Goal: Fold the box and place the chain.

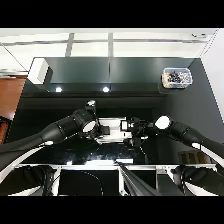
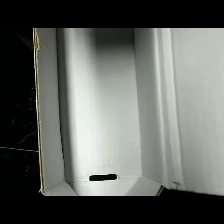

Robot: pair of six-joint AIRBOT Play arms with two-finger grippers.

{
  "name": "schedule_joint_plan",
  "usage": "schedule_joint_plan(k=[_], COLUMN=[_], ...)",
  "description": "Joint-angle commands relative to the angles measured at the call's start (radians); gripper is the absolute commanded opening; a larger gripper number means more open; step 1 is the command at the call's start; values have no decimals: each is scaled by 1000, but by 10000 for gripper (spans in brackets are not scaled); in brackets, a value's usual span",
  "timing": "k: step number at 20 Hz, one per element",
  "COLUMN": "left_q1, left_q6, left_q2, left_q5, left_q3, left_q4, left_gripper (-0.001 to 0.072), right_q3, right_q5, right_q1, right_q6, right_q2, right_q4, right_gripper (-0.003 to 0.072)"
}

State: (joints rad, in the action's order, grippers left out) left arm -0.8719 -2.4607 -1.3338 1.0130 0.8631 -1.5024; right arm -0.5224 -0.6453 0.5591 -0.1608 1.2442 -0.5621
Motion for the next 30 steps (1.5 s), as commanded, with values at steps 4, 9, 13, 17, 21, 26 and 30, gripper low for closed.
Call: schedule_joint_plan(k=[4,9,13,17,21,26,30], left_q1=[0,0,0,1,1,1,1], left_q6=[0,23,22,22,22,49,54], left_q2=[-14,-14,-14,-14,-24,-25,-25], left_q5=[-5,-6,6,54,56,3,5], left_q3=[1,1,8,21,21,23,23], left_q4=[1,1,3,-19,-18,-4,-7], left_gripper=[217,46,339,375,244,26,26], right_q3=[0,0,0,0,0,0,0], right_q5=[0,0,0,0,0,0,-2], right_q1=[1,1,1,1,1,1,1], right_q6=[0,0,0,0,0,0,5], right_q2=[1,1,1,1,1,1,1], right_q4=[0,0,0,0,0,0,3], right_gripper=[476,477,476,477,476,476,593])
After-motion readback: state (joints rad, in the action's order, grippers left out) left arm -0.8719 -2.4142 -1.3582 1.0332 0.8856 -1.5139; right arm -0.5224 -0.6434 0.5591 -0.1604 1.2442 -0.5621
